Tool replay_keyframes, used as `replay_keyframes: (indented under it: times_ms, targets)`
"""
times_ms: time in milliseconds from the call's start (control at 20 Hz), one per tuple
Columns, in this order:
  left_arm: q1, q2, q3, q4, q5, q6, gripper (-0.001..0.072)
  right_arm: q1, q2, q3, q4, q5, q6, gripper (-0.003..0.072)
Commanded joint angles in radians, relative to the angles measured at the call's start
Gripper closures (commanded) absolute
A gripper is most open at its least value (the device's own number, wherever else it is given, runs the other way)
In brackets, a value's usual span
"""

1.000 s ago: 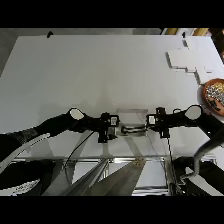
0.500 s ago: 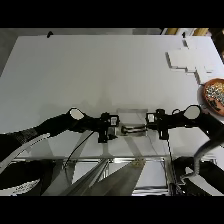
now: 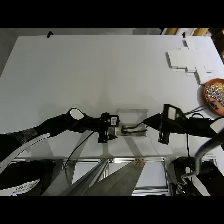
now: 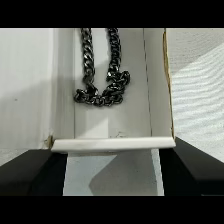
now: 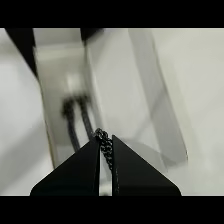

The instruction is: Fold the box and place the chain.

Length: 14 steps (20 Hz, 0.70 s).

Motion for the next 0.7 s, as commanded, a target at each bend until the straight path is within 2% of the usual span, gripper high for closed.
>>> replay_keyframes:
  times_ms: [0, 150, 300, 450, 550, 650]
  targets:
    - [0.000, 0.001, 0.000, 0.000, 0.000, 0.000, 0.0378, 0.032, 0.000, 0.000, 0.277, 0.027, 0.013, 0.0670]
    - [0.000, 0.001, 0.000, 0.000, 0.000, 0.000, 0.0378, 0.192, -0.086, 0.000, 0.262, -0.064, 0.013, 0.0670]
    - [0.000, 0.001, 0.000, 0.000, 0.000, 0.000, 0.0378, 0.377, -0.209, 0.000, 0.226, -0.259, 0.022, 0.0670]
    - [0.000, 0.001, 0.000, 0.000, 0.000, 0.000, 0.0378, 0.459, -0.306, 0.000, 0.142, -0.405, 0.112, 0.0657]
    - [0.000, 0.001, 0.000, 0.000, 0.000, 0.000, 0.0378, 0.459, -0.334, 0.000, 0.060, -0.475, 0.208, 0.0525]
    - [0.000, 0.001, 0.000, 0.000, 0.000, 0.000, 0.0378, 0.458, -0.320, 0.003, -0.045, -0.513, 0.289, 0.0345]
